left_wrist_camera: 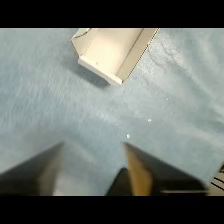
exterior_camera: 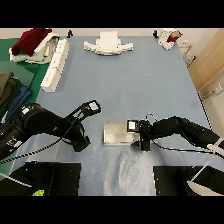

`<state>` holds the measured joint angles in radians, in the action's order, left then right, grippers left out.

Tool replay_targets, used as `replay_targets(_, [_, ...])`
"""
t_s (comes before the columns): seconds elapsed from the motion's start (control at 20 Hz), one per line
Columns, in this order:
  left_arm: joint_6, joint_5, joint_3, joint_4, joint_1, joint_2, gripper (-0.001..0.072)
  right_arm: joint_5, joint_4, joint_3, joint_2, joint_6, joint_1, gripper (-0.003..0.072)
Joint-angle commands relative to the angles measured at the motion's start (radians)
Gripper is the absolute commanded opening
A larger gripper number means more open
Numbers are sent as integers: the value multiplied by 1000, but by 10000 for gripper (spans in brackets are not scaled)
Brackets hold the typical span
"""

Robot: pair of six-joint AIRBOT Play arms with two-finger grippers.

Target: Fold the box.

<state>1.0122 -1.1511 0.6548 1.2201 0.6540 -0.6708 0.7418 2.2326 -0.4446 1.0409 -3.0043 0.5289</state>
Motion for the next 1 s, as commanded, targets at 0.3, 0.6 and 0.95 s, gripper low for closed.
replay_targets(0.3, [-1062,304,-200,-522,-212,-194,681,0,0,-1,1,0,0,446])
replay_targets(0.6, [-1199,389,-200,-581,-211,-328,681,0,0,-1,1,1,0,446])
replay_targets(0.95, [-1289,362,-200,-660,-180,-370,681,0,0,-1,1,1,0,446])
